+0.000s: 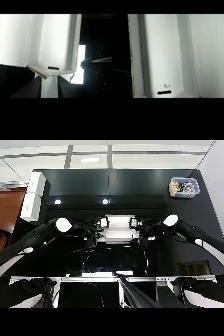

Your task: Fold the box and place the chain.

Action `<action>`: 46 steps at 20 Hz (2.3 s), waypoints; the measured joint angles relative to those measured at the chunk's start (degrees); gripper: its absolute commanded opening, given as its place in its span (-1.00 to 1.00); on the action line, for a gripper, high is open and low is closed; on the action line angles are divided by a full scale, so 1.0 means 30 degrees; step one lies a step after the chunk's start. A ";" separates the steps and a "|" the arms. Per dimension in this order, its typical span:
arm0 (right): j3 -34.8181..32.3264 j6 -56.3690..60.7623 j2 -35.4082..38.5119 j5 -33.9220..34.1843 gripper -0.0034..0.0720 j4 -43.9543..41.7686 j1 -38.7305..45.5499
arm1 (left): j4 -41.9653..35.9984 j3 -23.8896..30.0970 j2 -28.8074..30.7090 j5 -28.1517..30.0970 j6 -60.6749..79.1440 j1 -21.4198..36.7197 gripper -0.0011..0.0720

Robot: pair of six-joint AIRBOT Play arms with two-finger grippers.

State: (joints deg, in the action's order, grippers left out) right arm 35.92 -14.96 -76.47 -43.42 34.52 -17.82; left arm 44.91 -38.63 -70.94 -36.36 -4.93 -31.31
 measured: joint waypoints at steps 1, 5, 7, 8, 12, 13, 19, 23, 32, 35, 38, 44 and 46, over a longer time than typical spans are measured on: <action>0.0000 0.0000 0.0000 0.0000 0.35 0.0000 0.0000 | -0.0248 0.0000 -0.0007 0.0080 0.0007 -0.0015 -0.32; 0.0000 0.0000 0.0000 0.0000 0.35 0.0007 0.0000 | -0.2266 0.0000 -0.0313 0.0372 0.0204 -0.0058 -0.32; 0.0000 0.0000 0.0000 0.0000 0.35 0.0007 0.0007 | -0.3490 0.0000 -0.0663 0.0423 0.0576 -0.0066 -0.32; 0.0007 0.0000 0.0000 0.0007 0.35 0.0007 0.0007 | -0.4022 0.0000 -0.0838 0.0430 0.0721 -0.0087 -0.32; 0.0007 0.0007 0.0000 0.0007 0.35 0.0000 0.0007 | -0.5173 0.0000 -0.1341 0.0568 0.1013 -0.0204 -0.32; 0.0007 0.0007 0.0000 0.0007 0.35 0.0000 0.0007 | -0.5319 0.0000 -0.1399 0.0590 0.1035 -0.0226 -0.44; 0.0015 0.0007 0.0000 0.0007 0.35 0.0000 0.0007 | -0.5136 0.0000 -0.1530 0.0576 0.1311 -0.0262 -0.02; 0.0015 0.0007 0.0000 0.0007 0.35 0.0000 0.0007 | -0.4415 -0.0066 -0.1545 0.0474 0.1515 -0.0335 0.13; 0.0015 0.0000 0.0000 0.0007 0.35 0.0015 0.0007 | -0.2827 -0.0284 -0.0656 -0.0568 0.0262 0.0029 -0.89; 0.0007 0.0007 0.0000 0.0007 0.35 0.0000 0.0000 | -0.0328 -0.0546 0.0896 -0.1807 -0.3701 0.1625 -0.89; 0.0015 0.0000 0.0000 0.0015 0.35 0.0000 0.0007 | 0.3155 -0.0627 0.2455 -0.3927 -0.7919 0.4109 -0.89; 0.0007 0.0000 0.0000 0.0007 0.35 0.0000 0.0007 | 0.3687 0.0022 0.1989 -0.8349 -1.9220 1.0637 -0.90; 0.0007 0.0000 0.0000 0.0015 0.35 0.0000 0.0000 | 0.1370 0.0517 0.0750 -0.9559 -2.0043 1.1948 -0.90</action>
State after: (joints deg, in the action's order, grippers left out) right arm 35.94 -14.96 -76.47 -43.38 34.52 -17.82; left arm 49.01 -37.08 -68.69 -65.04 -65.06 4.54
